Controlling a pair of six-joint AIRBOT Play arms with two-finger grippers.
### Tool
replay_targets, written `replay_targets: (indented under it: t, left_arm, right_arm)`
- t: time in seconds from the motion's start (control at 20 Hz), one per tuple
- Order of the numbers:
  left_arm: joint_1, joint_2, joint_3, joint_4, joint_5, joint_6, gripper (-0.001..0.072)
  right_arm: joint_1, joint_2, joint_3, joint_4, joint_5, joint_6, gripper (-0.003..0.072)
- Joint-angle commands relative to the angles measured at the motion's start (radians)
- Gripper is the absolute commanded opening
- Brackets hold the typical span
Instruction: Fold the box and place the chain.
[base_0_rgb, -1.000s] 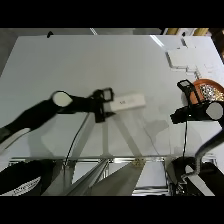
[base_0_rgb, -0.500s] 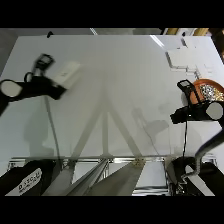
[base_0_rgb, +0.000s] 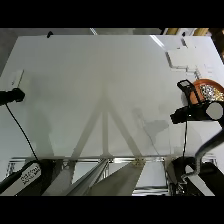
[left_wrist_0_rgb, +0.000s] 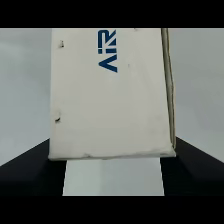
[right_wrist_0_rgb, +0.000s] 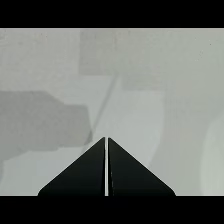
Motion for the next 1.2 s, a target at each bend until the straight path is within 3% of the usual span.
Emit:
replay_targets:
  t: [0.0,0.05,0.25,0.35,0.6,1.0,1.15]
  left_arm:
    - [0.046,-0.047,0.001,0.011,-0.042,-0.022,0.0380]
    - [0.046,-0.063,0.001,0.011,-0.055,-0.022,0.0440]
    - [0.048,-0.110,0.001,0.026,-0.087,-0.022,0.0497]
    - [0.048,-0.114,0.001,0.031,-0.086,-0.022,0.0711]
    - [0.046,-0.090,0.001,0.100,-0.092,-0.023,0.0695]
    - [-0.039,0.155,0.001,0.082,-0.060,-0.022,0.0691]
    - [-0.062,0.193,0.001,0.082,-0.063,-0.082,0.0691]
  right_arm:
    - [0.000,0.001,-0.001,0.000,0.000,0.000,0.0020]
    - [0.000,0.001,-0.001,0.000,0.000,0.000,0.0020]
    - [-0.001,0.001,-0.001,0.000,0.000,0.000,0.0020]
    - [0.000,0.001,-0.001,0.000,0.000,0.000,0.0020]
    - [0.000,0.001,-0.001,0.000,0.000,0.000,0.0020]
    - [0.000,0.001,-0.001,0.000,0.000,0.000,0.0020]
    - [0.000,0.001,-0.001,0.000,0.000,0.000,0.0020]
